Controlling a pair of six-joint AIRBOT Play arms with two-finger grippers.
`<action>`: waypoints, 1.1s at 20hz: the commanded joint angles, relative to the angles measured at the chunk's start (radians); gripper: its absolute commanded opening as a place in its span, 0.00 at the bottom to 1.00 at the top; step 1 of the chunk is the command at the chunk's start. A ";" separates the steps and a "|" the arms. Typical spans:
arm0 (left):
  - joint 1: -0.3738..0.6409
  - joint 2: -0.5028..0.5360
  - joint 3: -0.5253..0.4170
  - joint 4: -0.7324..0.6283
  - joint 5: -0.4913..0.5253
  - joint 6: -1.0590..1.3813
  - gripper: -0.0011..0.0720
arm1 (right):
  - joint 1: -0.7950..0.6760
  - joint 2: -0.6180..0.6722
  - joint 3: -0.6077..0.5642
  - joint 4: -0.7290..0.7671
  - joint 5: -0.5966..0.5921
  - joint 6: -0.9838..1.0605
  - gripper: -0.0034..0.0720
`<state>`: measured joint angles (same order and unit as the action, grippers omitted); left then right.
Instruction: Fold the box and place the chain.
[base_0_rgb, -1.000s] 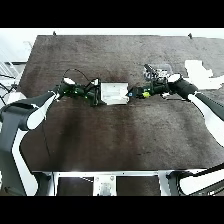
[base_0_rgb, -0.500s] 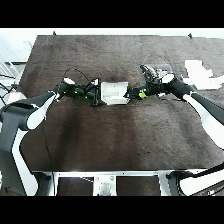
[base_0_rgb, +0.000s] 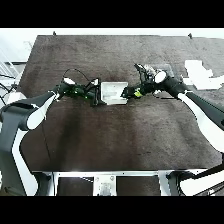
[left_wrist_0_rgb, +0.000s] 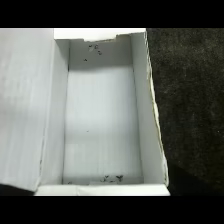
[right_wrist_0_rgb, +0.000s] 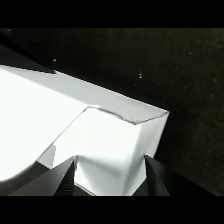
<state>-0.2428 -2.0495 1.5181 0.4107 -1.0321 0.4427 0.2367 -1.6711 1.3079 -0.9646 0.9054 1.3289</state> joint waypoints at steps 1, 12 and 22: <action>0.000 0.000 0.000 0.000 -0.001 0.000 0.59 | 0.025 -0.002 0.015 -0.133 -0.002 0.127 0.74; 0.000 -0.001 0.000 0.000 -0.001 0.000 0.59 | 0.124 -0.098 0.181 -0.441 0.118 0.409 0.74; 0.000 0.000 0.000 0.000 -0.001 0.000 0.59 | 0.160 -0.138 0.293 -0.637 0.181 0.557 0.64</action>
